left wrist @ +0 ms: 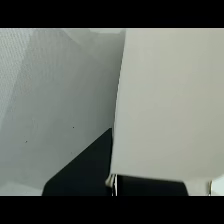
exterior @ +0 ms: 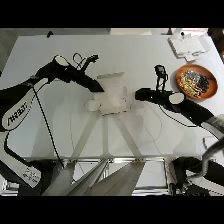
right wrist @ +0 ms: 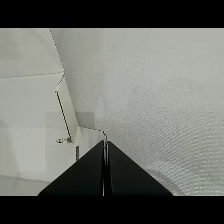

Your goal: Fold the box and place the chain.

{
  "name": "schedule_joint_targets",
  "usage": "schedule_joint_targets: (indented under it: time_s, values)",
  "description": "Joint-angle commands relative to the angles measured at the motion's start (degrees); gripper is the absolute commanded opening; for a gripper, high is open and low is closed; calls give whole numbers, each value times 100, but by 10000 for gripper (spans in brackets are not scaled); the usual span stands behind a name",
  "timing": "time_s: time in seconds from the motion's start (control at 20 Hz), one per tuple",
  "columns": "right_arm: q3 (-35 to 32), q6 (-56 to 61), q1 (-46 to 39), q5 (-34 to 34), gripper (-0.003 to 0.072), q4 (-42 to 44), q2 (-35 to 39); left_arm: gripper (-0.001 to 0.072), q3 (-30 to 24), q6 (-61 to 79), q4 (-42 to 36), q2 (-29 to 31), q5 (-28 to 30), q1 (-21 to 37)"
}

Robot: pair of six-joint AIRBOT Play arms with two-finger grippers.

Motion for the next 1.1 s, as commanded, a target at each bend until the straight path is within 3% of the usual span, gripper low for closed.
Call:
schedule_joint_targets:
  time_s: [0.0, 0.45, 0.5, 0.6, 0.85, 1.05]
  values:
    - [-2, 2, 7, 9, 14, 0, 2, 11, 7, 15, -11, -2, 2, -2]
    - [-2, 4, 7, 37, 18, 2, 2, 9, 7, 15, -9, -2, 2, -2]
    - [0, 7, 7, 37, 73, 9, 2, 8, 7, 15, -9, -2, 2, -2]
    - [13, 2, 7, 103, 364, 20, 52, 8, 7, 17, -7, -2, 0, -2]
    - [37, -24, 7, 131, 391, -39, 1058, 4, 9, 170, 15, 466, -26, 114]
    - [37, -26, 7, 76, 390, -424, 2465, 4, 7, 542, 28, 1755, -369, 365]
